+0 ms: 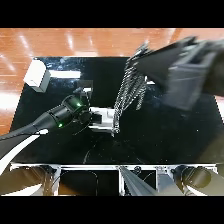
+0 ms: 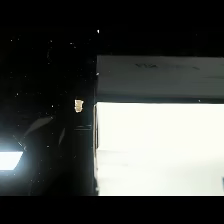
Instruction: Fold the box and place the chain.
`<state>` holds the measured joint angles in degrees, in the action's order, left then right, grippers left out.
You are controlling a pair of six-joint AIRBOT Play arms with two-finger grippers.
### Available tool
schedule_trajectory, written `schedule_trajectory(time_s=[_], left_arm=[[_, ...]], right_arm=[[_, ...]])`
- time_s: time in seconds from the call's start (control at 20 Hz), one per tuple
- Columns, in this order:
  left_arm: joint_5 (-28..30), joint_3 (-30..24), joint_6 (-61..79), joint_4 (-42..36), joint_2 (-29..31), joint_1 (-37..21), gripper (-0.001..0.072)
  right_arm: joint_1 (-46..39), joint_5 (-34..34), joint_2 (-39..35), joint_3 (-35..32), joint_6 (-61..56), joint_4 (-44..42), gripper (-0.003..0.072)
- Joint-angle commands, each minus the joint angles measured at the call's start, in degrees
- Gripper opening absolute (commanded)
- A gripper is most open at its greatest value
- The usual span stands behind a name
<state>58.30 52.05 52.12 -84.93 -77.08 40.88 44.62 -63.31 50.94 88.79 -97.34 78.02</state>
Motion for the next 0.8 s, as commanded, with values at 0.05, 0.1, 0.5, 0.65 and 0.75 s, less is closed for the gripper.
schedule_trajectory(time_s=[0.05, 0.1, 0.5, 0.65, 0.75], left_arm=[[0.00, 0.04, 0.02, 0.02, -0.04, 0.02, 0.0020], [0.00, 0.04, 0.02, 0.02, -0.04, 0.02, 0.0020], [-0.28, 0.04, 0.02, 0.07, -0.04, 0.02, 0.0020], [-0.28, 0.04, 0.04, 0.07, -0.04, 0.02, 0.0020], [-0.26, 0.04, 0.02, 0.04, -0.04, 0.02, 0.0020]], right_arm=[[1.75, 3.63, 3.85, -1.38, 1.31, -0.61, 0.0036], [1.75, 4.59, 3.96, -1.38, 1.77, -0.61, 0.0036], [2.03, 3.89, 3.96, 0.35, 2.45, -1.49, 0.0036], [2.03, 3.58, 3.98, 0.35, 2.47, -1.20, 0.0037], [2.03, 3.58, 3.98, 0.35, 2.49, -0.81, 0.0036]])
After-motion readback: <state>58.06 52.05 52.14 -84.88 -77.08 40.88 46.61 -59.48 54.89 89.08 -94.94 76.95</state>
